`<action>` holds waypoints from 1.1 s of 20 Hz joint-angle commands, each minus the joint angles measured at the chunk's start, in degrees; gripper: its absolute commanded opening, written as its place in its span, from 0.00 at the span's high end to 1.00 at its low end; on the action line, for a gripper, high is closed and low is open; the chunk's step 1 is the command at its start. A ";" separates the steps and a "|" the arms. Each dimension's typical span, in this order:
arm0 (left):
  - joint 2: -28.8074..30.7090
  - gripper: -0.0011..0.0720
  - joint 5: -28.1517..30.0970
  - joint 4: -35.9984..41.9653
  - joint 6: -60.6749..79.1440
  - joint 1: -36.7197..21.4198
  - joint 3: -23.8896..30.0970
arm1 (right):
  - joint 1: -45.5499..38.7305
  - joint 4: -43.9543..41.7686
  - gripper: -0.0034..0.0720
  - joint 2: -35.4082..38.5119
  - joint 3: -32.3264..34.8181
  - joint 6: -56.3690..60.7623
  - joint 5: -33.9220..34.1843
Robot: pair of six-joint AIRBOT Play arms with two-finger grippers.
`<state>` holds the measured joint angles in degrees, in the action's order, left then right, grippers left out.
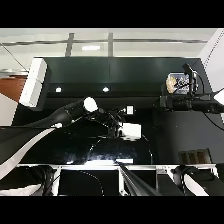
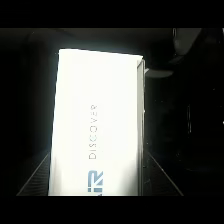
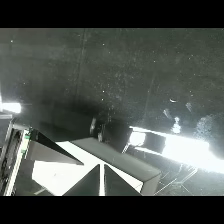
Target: Fold the box and place the chain.
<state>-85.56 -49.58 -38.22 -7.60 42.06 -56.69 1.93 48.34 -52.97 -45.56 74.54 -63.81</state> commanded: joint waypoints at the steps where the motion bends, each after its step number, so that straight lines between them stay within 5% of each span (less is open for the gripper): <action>1: -0.55 0.01 0.28 -0.68 -0.42 0.04 0.00 | -0.02 0.02 0.90 0.04 -0.02 0.00 0.00; 8: -2.99 0.03 2.32 -6.51 -2.95 2.27 0.00 | -0.02 0.04 0.90 0.04 -0.02 0.00 0.31; 9: -3.10 0.11 3.28 -6.54 -4.15 2.54 0.00 | -0.02 0.02 0.90 0.04 -0.02 0.00 0.55; 11: -2.99 0.45 3.61 -7.08 -7.26 2.10 -0.11 | -0.02 0.15 0.90 0.04 -0.02 0.00 0.92; 12: -2.84 0.51 2.36 -8.31 -9.35 1.40 -0.20 | -0.02 0.39 0.90 0.04 -0.02 0.00 1.11; 17: 0.63 0.54 -6.16 -20.61 -27.47 -5.99 -0.83 | -0.04 1.90 0.90 0.07 -0.02 0.00 1.44; 22: 11.45 0.54 -13.42 -25.07 -40.41 -19.50 -0.61 | -0.02 1.86 0.90 0.07 -0.02 0.00 1.92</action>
